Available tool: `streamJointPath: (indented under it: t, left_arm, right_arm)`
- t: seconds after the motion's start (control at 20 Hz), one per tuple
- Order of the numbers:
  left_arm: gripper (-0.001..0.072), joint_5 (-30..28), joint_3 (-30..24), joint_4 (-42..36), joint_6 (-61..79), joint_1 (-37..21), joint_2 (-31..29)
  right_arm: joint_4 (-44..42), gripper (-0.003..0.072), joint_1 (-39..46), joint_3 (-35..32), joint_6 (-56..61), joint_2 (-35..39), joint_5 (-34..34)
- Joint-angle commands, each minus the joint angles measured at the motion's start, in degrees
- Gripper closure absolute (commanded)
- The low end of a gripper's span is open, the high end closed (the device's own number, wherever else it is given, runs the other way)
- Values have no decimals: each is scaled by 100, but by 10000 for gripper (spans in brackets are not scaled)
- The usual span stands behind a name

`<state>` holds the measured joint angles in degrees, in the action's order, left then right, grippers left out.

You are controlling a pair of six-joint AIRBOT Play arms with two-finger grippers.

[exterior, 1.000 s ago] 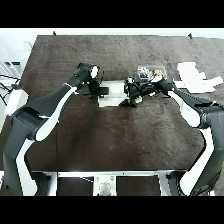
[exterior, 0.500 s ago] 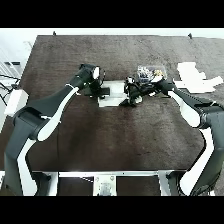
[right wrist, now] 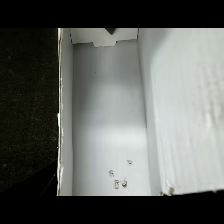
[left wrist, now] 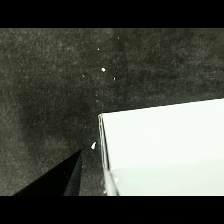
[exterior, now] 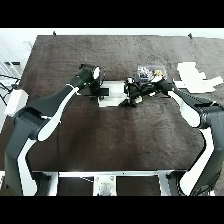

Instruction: Fold the box and place the chain.

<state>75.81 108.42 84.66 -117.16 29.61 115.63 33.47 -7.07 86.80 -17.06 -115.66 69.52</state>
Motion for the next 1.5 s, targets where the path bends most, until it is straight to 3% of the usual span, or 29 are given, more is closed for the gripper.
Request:
streamJointPath:
  t: [0.0, 0.35, 0.6, 0.65, 0.7, 0.95, 1.0, 1.05, 1.15, 1.2, 1.25, 1.4, 1.45]
  left_arm:
    - [403, 164, 39, -66, 0, 0, 57]
    - [415, 490, 289, -59, 17, 0, 175]
    - [563, 533, 289, -31, 173, 42, 177]
    - [665, 538, 299, -20, 229, 70, 177]
    - [689, 461, 306, -20, 271, 94, 177]
    - [688, 348, 313, -66, 278, 105, 177]
    - [661, 278, 313, -90, 308, 105, 175]
    - [578, 251, 310, -94, 317, 105, 175]
    - [550, 278, 313, -94, 326, 105, 175]
    - [445, 317, 313, -81, 321, 103, 173]
    - [406, 378, 313, -81, 323, 85, 166]
    - [394, 588, 332, -87, 400, 39, 87]
    - [326, 706, 428, -76, 555, 39, 85]
  right_arm:
    - [0, 211, 2, -2, 4, 0, 0]
    - [0, 211, 2, -2, 4, 0, 0]
    - [-2, 211, 2, -2, 4, 0, 0]
    - [0, 211, 2, -2, 4, 0, 0]
    - [-2, 211, 2, -2, 4, 0, 0]
    - [-2, 211, 2, -2, 4, 0, 0]
    - [0, 211, 2, -2, 4, 0, 0]
    - [0, 211, 2, -2, 4, 0, 0]
    - [0, 211, 2, -2, 4, 0, 0]
    - [0, 211, 2, -2, 4, 0, 0]
    - [-2, 211, 2, -2, 4, 0, 0]
    - [0, 211, 2, -2, 4, 0, 0]
    - [-2, 211, 2, -2, 4, 0, 0]
